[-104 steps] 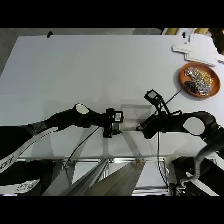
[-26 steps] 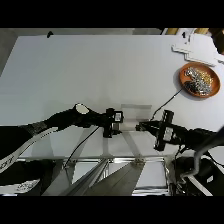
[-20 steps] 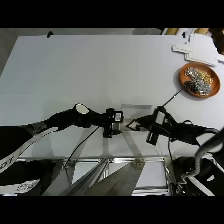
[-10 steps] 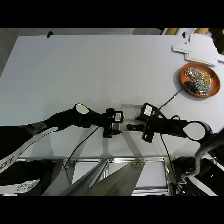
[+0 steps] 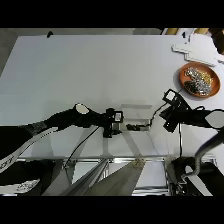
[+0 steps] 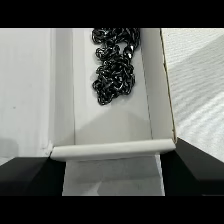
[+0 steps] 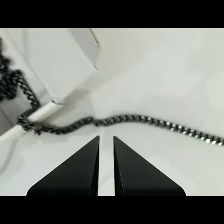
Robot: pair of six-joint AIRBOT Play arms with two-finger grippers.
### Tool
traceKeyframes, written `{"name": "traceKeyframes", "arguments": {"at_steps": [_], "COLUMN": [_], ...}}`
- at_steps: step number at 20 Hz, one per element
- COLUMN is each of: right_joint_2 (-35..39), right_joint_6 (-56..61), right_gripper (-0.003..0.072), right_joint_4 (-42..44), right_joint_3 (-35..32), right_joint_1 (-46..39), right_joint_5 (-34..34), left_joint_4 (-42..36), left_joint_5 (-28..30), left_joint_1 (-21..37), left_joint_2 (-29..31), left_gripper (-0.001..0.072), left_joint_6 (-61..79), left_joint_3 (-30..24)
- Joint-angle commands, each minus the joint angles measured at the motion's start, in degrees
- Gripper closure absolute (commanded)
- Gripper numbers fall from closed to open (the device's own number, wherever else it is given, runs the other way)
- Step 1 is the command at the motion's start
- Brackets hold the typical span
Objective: Fold the box and place the chain.
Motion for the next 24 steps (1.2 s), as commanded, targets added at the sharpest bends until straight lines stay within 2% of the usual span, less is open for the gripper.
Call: {"name": "traceKeyframes", "arguments": {"at_steps": [1, 3, 4, 8, 12, 24], "right_joint_2": [-4.52, -7.32, -8.76, -13.64, -18.18, -18.78], "right_joint_6": [10.67, 22.40, 26.40, 31.85, 39.54, 40.35], "right_gripper": [0.0555, 0.0421, 0.0404, 0.0404, 0.0404, 0.0411], "right_joint_4": [-1.31, -1.44, -1.75, -2.32, -8.22, -8.66], "right_joint_3": [0.22, 0.22, 0.22, 0.24, 0.26, 0.24], "right_joint_1": [-0.57, 1.01, 1.66, 5.86, 8.17, 8.17], "right_joint_5": [-4.39, -7.56, -7.89, -8.41, -9.20, -11.47], "left_joint_4": [0.02, 0.02, 0.02, 0.02, 0.02, 0.02], "left_joint_5": [0.00, 0.00, 0.00, 0.00, 0.00, 0.00], "left_joint_1": [-0.02, 0.00, 0.00, 0.00, 0.00, 0.00], "left_joint_2": [-0.02, -0.02, -0.02, -0.02, -0.02, -0.02], "left_gripper": [0.0435, 0.0435, 0.0435, 0.0435, 0.0435, 0.0435], "left_joint_6": [0.02, 0.02, 0.02, 0.02, 0.02, 0.02], "left_joint_3": [0.00, 0.00, 0.00, 0.00, 0.00, 0.00]}}
